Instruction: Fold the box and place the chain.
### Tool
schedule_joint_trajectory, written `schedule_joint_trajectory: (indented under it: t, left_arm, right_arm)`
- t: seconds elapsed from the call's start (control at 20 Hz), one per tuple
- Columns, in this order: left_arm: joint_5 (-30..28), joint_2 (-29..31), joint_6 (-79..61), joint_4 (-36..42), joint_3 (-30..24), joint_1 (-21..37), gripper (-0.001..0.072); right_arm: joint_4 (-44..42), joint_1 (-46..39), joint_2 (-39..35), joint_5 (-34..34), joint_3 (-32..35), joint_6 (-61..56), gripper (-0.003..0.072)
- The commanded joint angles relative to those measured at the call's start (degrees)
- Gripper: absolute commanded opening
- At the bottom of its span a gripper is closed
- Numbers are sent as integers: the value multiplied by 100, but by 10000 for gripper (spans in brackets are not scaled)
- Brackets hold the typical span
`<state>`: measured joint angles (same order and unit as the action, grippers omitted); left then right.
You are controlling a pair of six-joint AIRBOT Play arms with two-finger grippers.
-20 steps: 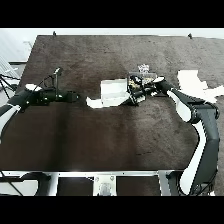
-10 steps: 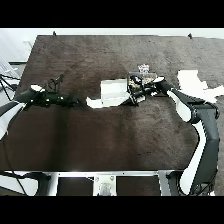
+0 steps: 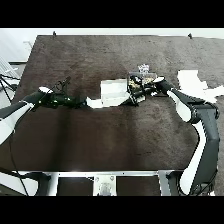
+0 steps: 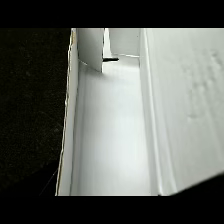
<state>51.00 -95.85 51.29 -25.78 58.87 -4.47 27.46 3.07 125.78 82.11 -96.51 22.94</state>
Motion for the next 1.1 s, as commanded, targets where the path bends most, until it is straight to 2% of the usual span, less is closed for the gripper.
schedule_joint_trajectory:
  t: [0.0,0.75,1.0,1.05]
  left_arm:
    - [-151,-31,-79,142,2,-15,20]
    - [-354,-142,-227,262,125,-382,21]
    - [-22,-142,-219,221,374,-452,22]
    - [81,-142,-227,221,444,-455,47]
  right_arm:
    - [0,0,0,2,2,0,435]
    - [0,2,0,2,2,0,436]
    - [0,2,0,0,2,0,436]
    - [0,2,0,2,2,0,436]
